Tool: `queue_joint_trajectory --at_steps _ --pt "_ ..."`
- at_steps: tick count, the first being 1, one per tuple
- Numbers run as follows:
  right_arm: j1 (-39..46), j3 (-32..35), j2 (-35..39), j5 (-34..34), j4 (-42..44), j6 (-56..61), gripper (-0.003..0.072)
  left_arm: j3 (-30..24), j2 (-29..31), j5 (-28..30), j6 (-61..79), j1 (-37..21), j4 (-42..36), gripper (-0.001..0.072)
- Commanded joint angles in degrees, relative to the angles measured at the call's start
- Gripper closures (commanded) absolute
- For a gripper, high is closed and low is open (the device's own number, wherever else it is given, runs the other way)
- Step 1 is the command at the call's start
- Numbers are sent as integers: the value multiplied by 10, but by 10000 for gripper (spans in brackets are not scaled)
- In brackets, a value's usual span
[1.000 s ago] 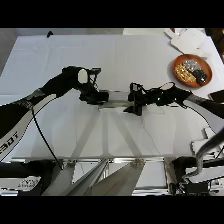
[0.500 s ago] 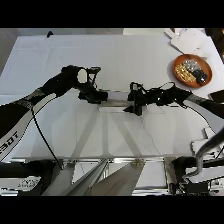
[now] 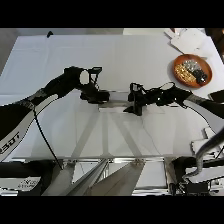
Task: Fold the box and place the chain.
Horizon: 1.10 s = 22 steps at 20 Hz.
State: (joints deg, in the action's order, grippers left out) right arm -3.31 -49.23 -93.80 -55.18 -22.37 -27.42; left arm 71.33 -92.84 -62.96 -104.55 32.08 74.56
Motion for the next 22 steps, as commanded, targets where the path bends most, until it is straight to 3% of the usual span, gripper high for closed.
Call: queue_joint_trajectory --at_steps 1,6,8,12,14,22 --pt "0 0 0 1 1 1 275 0 -9 6 -29 7 4 505" --pt "0 0 0 1 1 1 275 8 -46 -7 -53 21 15 506" --pt "0 0 0 1 1 1 275 19 -54 -23 -80 24 43 572" --pt "0 0 0 1 1 1 275 21 -56 -22 -95 27 55 576" --pt "0 0 0 1 1 1 275 21 -56 -22 -85 27 56 699" --pt "0 0 0 1 1 1 275 21 -55 -18 -75 30 54 682"
